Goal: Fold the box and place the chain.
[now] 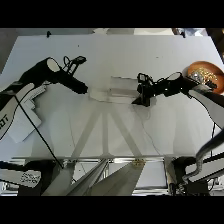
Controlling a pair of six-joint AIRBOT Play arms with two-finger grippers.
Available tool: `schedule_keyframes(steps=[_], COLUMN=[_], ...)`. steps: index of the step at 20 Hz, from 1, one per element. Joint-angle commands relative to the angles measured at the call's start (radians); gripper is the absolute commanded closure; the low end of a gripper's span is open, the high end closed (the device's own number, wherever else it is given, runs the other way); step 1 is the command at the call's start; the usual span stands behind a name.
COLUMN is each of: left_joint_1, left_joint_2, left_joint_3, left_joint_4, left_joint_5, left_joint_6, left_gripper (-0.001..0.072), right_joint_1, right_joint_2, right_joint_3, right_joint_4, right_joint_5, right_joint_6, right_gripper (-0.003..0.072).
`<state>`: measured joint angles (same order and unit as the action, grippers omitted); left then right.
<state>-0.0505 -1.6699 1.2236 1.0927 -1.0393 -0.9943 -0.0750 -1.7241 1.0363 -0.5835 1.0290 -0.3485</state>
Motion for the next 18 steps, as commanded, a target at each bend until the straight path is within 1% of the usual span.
schedule_keyframes(steps=[1,3,6,9,12,13,14,16,18], left_joint_1=[-0.045,-0.051,-0.051,-0.051,-0.051,-0.051,-0.052,-0.054,-0.054], left_joint_2=[-0.050,-0.048,-0.047,-0.048,-0.048,-0.048,-0.048,-0.048,-0.048], left_joint_3=[0.000,0.000,0.000,0.000,0.000,0.000,0.000,0.000,0.000], left_joint_4=[0.015,-0.026,-0.163,-0.299,-0.367,-0.374,-0.375,-0.376,-0.380], left_joint_5=[-0.006,-0.011,-0.040,-0.041,-0.041,-0.042,-0.042,-0.042,-0.042], left_joint_6=[-0.045,-0.031,0.042,0.101,0.127,0.145,0.166,0.168,0.168], left_gripper=[0.0697,0.0698,0.0697,0.0697,0.0696,0.0676,0.0617,0.0423,0.0426], right_joint_1=[0.000,0.000,0.000,0.000,0.000,0.000,0.000,0.000,0.000], right_joint_2=[-0.001,-0.001,-0.001,-0.001,-0.001,-0.001,-0.001,-0.001,-0.001], right_joint_3=[0.000,0.000,0.000,0.000,0.000,0.000,0.000,0.000,0.000], right_joint_4=[0.000,0.000,0.000,0.000,0.000,0.000,0.000,0.000,0.000], right_joint_5=[0.000,0.000,0.000,0.000,0.000,0.000,0.000,0.000,0.000], right_joint_6=[0.000,0.000,0.000,0.000,0.000,0.000,0.000,0.000,0.000], right_gripper=[0.0307,0.0307,0.0307,0.0307,0.0307,0.0307,0.0307,0.0307,0.0307])
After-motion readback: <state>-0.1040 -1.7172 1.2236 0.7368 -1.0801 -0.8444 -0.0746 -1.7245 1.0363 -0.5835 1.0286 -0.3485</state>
